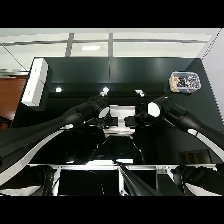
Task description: Fold the box and place the chain.
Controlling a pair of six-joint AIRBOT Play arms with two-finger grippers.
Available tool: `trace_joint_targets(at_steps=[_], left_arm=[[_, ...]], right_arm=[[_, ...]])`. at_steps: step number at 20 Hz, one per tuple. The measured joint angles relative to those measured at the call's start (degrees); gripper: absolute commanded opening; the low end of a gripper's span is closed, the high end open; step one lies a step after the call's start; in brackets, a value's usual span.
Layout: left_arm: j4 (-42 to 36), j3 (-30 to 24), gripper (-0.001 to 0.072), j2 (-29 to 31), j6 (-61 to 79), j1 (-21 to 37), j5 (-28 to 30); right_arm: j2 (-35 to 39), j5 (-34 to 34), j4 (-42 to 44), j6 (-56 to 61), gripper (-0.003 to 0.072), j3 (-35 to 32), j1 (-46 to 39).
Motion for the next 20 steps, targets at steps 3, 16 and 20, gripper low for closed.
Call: trace_joint_targets(at_steps=[3, 16, 20], left_arm=[[0.0, 0.0, 0.0029, 0.0, 0.0, 0.0, 0.0], [0.0, 0.0, 0.0029, 0.0, 0.0, 0.0, 0.0], [0.0, 0.0, 0.0029, 0.0, 0.0, 0.0, 0.0]], right_arm=[[-1.0, 1.7, -1.9, 3.3, 0.0355, 1.2, 1.1], [-6.4, 4.8, -5.9, 10.5, 0.0265, 5.8, 4.4], [-7.1, 4.8, -6.2, 12.1, 0.0265, 5.9, 4.5]])
